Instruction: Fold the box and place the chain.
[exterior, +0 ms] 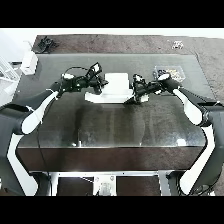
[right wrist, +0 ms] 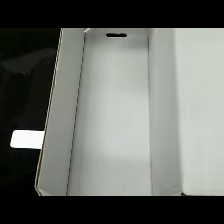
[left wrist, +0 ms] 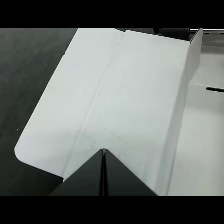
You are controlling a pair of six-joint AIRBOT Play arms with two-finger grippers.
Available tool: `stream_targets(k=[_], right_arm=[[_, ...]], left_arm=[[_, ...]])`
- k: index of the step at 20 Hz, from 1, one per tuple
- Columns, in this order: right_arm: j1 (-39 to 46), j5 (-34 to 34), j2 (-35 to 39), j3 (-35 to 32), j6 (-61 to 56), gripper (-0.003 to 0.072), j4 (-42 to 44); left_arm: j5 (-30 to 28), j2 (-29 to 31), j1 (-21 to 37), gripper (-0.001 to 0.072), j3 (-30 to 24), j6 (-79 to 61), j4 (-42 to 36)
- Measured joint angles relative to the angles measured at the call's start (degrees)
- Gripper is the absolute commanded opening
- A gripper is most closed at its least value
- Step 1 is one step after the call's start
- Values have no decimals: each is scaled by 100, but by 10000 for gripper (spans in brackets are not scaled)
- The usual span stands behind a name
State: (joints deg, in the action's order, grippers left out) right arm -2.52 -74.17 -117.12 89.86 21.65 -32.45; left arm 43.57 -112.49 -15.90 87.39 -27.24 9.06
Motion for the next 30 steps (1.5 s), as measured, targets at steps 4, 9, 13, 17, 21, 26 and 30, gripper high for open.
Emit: stream_targets(k=[4, 9, 13, 17, 21, 26, 30], right_arm=[[2, -2, 0, 0, 0, 630, -2], [2, -2, 0, 0, 2, 630, -2], [2, 0, 0, 0, 4, 630, 15], [0, 2, -2, 0, 7, 630, 20], [0, 4, 0, 0, 4, 630, 9], [0, 2, -2, 0, 4, 630, 7], [0, 2, 0, 0, 4, 630, 4]], left_arm=[[50, -11, 0, 23, 2, 61, 105], [116, -13, -2, 23, 4, 105, 212], [201, 13, -7, 22, 111, 129, 260], [466, 315, 2, 24, 199, 212, 323], [1051, 804, 162, 32, 221, 643, 907], [2037, 1115, 575, 693, 208, 1788, 1910], [2203, 1110, 619, 692, 195, 2570, 2931]])
